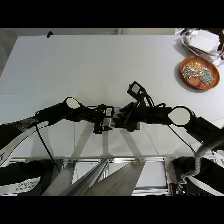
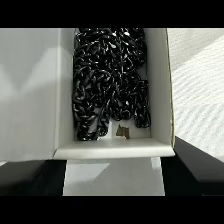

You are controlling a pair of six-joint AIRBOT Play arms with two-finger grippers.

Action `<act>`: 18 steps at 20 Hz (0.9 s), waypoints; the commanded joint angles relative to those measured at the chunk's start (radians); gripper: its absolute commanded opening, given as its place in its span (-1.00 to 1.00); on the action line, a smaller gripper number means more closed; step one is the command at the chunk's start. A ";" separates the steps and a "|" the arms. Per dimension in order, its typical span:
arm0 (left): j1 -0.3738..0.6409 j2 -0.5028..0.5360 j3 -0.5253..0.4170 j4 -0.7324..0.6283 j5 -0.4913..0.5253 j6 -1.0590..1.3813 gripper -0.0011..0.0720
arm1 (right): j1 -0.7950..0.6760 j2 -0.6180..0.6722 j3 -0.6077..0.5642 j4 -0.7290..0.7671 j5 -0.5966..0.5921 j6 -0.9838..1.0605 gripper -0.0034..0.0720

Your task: Fold the box and place the chain.

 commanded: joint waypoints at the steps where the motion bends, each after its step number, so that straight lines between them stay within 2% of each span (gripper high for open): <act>1: 0.000 0.000 0.001 0.000 0.000 0.000 -0.12 | 0.002 0.002 0.101 -0.176 0.104 0.142 -0.30; 5: 0.000 0.000 0.001 0.000 0.000 0.000 -0.12 | -0.047 -0.003 0.307 -0.528 0.191 0.422 -0.30; 8: 0.000 0.000 0.001 0.000 0.000 0.000 -0.12 | -0.211 -0.045 0.419 -0.515 0.333 0.407 -0.26; 9: 0.000 0.000 0.001 0.000 0.000 0.000 -0.12 | -0.261 -0.071 0.424 -0.490 0.371 0.383 -0.07; 11: 0.000 0.000 0.001 0.000 0.000 0.000 -0.12 | -0.309 -0.142 0.424 -0.446 0.468 0.300 -0.06; 14: 0.000 0.000 0.001 0.000 0.000 0.000 -0.12 | -0.286 -0.241 0.424 -0.396 0.571 0.143 -0.06; 18: 0.000 0.000 0.001 0.000 0.000 0.000 -0.12 | -0.207 -0.280 0.424 -0.394 0.621 0.040 -0.07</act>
